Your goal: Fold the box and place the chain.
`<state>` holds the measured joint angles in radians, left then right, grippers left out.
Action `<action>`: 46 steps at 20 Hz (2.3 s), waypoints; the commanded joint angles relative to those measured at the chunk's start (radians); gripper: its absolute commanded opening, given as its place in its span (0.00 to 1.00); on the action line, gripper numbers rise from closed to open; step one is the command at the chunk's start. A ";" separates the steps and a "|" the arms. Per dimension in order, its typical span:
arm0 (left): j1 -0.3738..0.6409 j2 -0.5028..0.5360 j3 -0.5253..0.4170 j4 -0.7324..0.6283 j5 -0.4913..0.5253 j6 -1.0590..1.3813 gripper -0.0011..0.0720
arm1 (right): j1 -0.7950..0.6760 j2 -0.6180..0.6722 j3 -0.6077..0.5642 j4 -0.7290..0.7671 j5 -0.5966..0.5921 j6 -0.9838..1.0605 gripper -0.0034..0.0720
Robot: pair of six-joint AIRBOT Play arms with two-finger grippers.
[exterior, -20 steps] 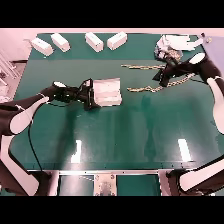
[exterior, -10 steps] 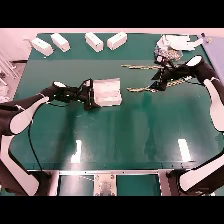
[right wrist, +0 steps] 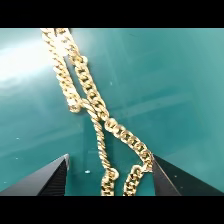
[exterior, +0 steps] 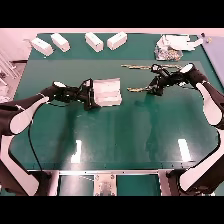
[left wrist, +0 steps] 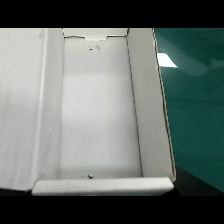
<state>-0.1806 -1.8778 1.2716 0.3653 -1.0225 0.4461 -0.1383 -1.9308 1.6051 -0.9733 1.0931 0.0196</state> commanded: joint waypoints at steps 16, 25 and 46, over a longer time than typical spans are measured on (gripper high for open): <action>0.001 0.000 0.001 0.000 0.000 0.000 0.88 | -0.026 -0.025 0.057 0.057 0.032 -0.036 0.81; 0.001 0.000 0.001 0.000 0.000 0.000 0.88 | -0.026 -0.062 0.057 0.037 0.053 -0.036 0.57; 0.001 0.000 0.001 0.000 0.001 0.000 0.88 | -0.006 0.140 0.060 0.298 0.198 0.003 0.05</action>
<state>-0.1802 -1.8778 1.2716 0.3649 -1.0222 0.4458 -0.1543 -1.8320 1.6634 -0.7395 1.2369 0.0196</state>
